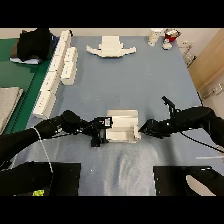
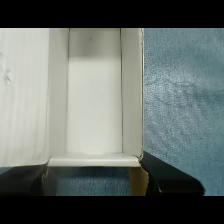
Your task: Fold the box.
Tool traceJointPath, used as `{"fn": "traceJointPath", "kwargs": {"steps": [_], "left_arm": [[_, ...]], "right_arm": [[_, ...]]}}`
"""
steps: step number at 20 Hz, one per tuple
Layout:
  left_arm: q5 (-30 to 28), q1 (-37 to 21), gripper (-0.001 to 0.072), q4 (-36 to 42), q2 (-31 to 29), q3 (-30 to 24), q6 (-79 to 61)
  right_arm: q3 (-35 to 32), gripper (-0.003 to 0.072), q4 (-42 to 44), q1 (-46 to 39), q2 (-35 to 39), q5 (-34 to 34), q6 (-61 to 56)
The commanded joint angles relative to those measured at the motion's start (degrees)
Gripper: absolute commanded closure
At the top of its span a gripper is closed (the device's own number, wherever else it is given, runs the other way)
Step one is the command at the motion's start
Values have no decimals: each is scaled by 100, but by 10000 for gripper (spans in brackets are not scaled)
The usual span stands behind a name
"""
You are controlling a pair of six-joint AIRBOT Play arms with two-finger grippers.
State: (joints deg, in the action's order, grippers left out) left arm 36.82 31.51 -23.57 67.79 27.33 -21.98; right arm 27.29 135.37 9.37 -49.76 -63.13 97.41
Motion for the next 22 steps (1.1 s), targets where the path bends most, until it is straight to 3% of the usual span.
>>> {"fn": "traceJointPath", "kwargs": {"steps": [1, 7, 9, 13, 15, 21, 22], "left_arm": [[0, -4, 190, -2, 0, 4, -4], [0, -4, 190, -2, 0, 4, -4], [0, -4, 190, -2, 0, 4, -2], [0, -7, 190, -2, 0, 4, -2], [-2, -4, 190, -2, 0, 4, -2], [0, -4, 189, -2, 0, 4, -4], [0, -4, 190, -2, 0, 4, -4]], "right_arm": [[31, 231, -57, 382, 76, 457, -46], [151, 242, -658, 1394, -356, 1419, -820], [476, 244, -1314, 1893, -605, 1504, -1506], [1344, 245, -3991, 3099, -1071, 852, -4181], [1722, 244, -4822, 3582, -1322, 280, -5029], [2109, 248, -4977, 4183, -2092, 2, -5790], [2122, 285, -4981, 4218, -2175, 0, -5866]]}}
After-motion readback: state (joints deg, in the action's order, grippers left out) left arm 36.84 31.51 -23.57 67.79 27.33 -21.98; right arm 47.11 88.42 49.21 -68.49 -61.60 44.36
